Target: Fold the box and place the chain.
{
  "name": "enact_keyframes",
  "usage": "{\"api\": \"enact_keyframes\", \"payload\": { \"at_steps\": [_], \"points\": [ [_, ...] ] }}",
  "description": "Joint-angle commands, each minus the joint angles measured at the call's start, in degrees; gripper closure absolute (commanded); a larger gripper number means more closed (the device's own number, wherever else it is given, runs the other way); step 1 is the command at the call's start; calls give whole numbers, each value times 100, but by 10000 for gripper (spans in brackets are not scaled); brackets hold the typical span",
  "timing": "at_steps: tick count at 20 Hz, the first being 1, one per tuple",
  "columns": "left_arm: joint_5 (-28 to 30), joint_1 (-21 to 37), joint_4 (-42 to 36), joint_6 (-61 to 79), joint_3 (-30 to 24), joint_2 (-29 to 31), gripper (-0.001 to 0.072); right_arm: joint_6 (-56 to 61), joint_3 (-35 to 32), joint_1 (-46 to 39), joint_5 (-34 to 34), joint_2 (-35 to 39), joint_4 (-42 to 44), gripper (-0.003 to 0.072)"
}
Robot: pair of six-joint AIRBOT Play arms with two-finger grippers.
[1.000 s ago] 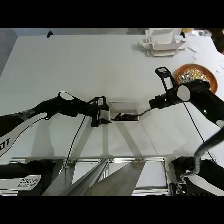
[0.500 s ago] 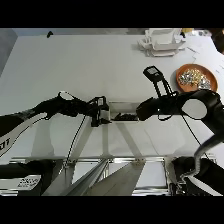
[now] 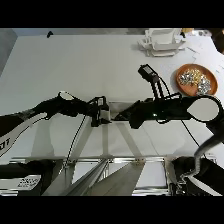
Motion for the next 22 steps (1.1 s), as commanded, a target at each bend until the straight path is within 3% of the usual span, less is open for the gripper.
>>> {"api": "enact_keyframes", "payload": {
  "at_steps": [1,10,16,22],
  "points": [
    [0,2,2,0,0,2,568,-525,7,9,-304,0,671,664],
    [0,2,2,0,0,2,568,-428,0,9,-481,-306,-367,664],
    [0,2,2,0,0,2,568,636,-2,9,-387,-776,-1703,663],
    [0,2,2,0,0,2,568,601,-2,7,-59,-1239,-1788,650]
  ]
}}
